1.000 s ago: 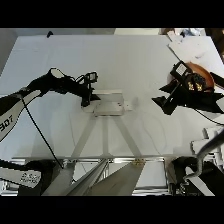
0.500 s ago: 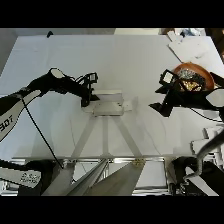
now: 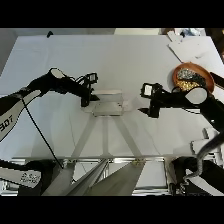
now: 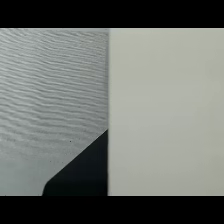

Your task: Fold the box and place the chain.

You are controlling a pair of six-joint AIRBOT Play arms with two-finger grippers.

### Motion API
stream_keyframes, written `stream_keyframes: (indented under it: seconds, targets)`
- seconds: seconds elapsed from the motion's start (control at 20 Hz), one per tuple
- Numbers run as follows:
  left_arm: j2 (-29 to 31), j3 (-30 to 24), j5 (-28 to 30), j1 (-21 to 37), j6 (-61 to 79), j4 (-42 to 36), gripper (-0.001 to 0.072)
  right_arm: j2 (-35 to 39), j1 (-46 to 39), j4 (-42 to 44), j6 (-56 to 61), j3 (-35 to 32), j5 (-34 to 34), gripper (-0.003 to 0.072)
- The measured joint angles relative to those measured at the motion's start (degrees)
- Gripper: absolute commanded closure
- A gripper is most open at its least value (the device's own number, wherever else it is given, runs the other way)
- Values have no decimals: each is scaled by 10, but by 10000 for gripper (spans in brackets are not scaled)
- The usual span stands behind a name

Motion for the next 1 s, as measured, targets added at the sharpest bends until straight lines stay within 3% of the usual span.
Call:
stream_keyframes:
  seconds: [0.45, 1.0]
  targets:
    - [0, 0, 0, 0, 0, 0, 696, -99, 40, 54, -89, 0, -50, -8]
    - [0, 0, 0, 0, 0, 0, 696, -205, 68, 195, -181, 0, -80, -8]
